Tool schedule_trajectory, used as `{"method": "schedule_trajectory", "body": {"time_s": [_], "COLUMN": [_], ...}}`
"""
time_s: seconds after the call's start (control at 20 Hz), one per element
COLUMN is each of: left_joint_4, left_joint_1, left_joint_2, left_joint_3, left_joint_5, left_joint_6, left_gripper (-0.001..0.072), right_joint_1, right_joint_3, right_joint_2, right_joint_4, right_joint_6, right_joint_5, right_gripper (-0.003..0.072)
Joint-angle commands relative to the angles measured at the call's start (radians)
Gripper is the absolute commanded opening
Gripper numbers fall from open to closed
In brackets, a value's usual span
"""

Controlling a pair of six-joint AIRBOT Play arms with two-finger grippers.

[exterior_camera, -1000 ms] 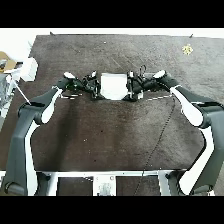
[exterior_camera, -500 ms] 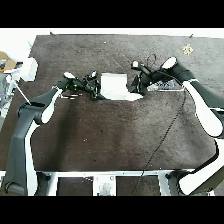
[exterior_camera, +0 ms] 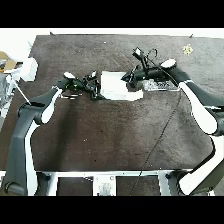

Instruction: Fold the box and place the chain.

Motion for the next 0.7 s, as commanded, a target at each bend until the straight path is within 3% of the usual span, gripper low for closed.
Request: {"method": "schedule_trajectory", "body": {"time_s": [0.0, 0.65], "left_joint_4": [0.0, 0.0], "left_joint_1": [0.001, 0.001], "left_joint_2": [0.0, 0.0], "left_joint_3": [0.001, 0.001], "left_joint_5": [0.0, 0.001], "left_joint_6": [0.0, 0.0], "left_gripper": [0.0203, 0.0203], "right_joint_1": [0.003, 0.002], "right_joint_3": [0.001, 0.0], "right_joint_2": [-0.059, -0.089], "right_joint_4": [0.056, -0.029], "right_joint_6": [-0.026, -0.092], "right_joint_5": [-0.15, -0.085], "right_gripper": [0.0024, 0.0024]}}
